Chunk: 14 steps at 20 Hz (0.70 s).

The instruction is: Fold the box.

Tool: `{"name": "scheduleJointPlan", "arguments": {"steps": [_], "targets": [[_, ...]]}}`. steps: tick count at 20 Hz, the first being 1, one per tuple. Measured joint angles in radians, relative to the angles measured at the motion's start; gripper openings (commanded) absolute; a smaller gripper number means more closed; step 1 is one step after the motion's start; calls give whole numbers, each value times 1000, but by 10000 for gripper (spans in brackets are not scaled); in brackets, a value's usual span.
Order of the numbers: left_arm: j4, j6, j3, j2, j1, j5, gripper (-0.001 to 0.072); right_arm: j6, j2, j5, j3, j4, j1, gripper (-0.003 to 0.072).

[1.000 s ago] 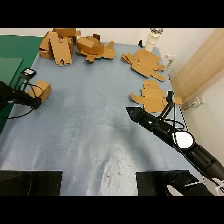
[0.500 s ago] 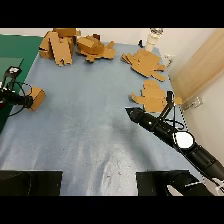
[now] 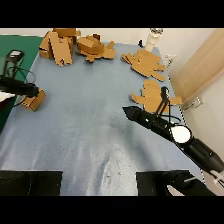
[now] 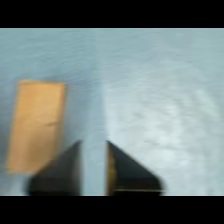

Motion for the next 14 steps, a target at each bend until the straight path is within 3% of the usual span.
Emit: {"name": "scheduleJointPlan", "arguments": {"steps": [4,8,14], "targets": [[-61,-69,6,8,-210,-15,7,21,-199,84,159,-145,-23,3],[-85,-169,-28,1,-377,-2,7,133,-361,187,269,-398,-37,3],[-116,-230,-64,-40,-496,11,9,208,-426,243,309,-555,-40,3]]}}
